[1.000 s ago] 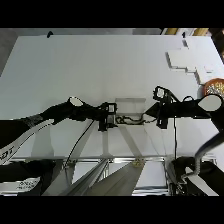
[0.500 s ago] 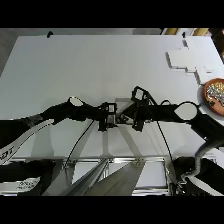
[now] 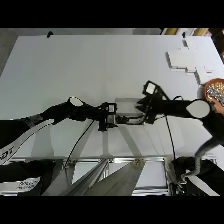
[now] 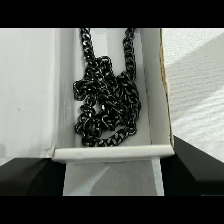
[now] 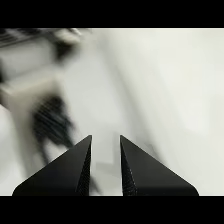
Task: Fold the box and place the chain.
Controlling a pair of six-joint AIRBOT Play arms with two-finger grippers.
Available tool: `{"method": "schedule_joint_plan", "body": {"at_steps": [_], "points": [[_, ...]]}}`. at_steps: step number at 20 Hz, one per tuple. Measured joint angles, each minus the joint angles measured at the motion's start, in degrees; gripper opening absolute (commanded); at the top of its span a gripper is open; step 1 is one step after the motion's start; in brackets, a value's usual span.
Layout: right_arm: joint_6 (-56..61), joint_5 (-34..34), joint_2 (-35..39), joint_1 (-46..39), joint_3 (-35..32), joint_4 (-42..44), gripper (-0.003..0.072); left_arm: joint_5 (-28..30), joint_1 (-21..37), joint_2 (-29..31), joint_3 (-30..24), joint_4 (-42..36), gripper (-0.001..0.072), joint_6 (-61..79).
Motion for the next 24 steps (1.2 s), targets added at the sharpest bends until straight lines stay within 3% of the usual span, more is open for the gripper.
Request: {"method": "schedule_joint_plan", "body": {"at_steps": [4,6,14,18,19,20,24], "points": [[-1.57,4.04,-0.35,-10.56,-0.52,-6.73,0.0221,-0.02,0.00,0.00,0.00,0.00,0.0135,0.00],[-5.49,5.01,-2.80,-12.76,-1.25,-8.70,0.0420,-0.02,0.00,0.00,0.00,0.00,0.0135,0.00],[-19.56,6.01,-15.26,-10.60,-2.16,-7.63,0.0390,0.00,0.00,0.00,0.00,0.00,0.0135,0.00],[-21.81,5.20,-19.10,-9.88,-2.16,-7.04,0.0190,0.00,0.00,0.00,0.00,0.00,0.0135,0.00],[-22.12,4.76,-19.54,-9.81,-2.16,-6.54,0.0075,-0.02,0.00,0.00,0.00,0.02,0.0135,0.00],[-22.18,4.22,-19.91,-9.77,-2.16,-5.75,0.0021,-0.02,0.00,0.00,0.00,0.02,0.0135,0.00],[-22.58,5.75,-19.34,-9.60,-2.27,-4.59,0.0021,0.00,0.00,0.00,0.00,0.00,0.0135,0.00]]}}
